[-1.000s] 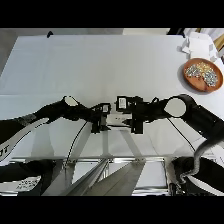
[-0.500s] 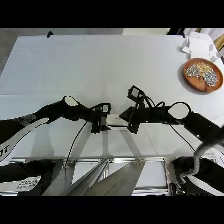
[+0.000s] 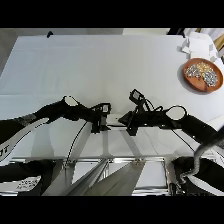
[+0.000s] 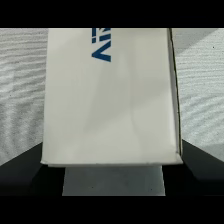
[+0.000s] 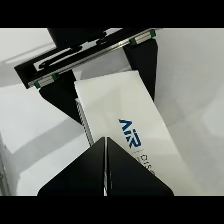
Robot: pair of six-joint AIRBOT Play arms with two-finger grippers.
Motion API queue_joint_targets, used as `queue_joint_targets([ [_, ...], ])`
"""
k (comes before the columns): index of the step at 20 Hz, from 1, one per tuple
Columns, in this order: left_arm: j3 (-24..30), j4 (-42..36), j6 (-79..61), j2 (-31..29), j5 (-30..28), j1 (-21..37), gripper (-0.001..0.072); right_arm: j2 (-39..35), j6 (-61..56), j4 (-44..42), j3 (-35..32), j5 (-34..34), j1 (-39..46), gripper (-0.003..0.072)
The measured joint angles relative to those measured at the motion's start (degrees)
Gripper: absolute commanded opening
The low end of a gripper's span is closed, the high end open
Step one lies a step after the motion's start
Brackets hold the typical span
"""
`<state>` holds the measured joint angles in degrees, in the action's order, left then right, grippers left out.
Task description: Fold the box and place the chain.
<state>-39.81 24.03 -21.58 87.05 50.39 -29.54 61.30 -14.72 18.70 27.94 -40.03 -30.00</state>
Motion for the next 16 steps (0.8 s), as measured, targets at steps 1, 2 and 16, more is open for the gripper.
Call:
queue_joint_targets([
  [1,0.00,0.00,0.00,0.00,0.00,0.00,0.0207,0.13,0.20,-0.22,-0.20,-0.09,-0.13,0.0019],
  [2,0.00,0.00,-0.04,0.00,0.00,0.00,0.0207,0.35,0.42,-0.39,-0.35,-0.09,-0.35,0.0019],
  [16,0.00,0.04,-0.04,0.00,-0.02,-0.02,0.0207,1.64,1.11,0.22,-3.58,0.44,-0.70,0.0019],
])
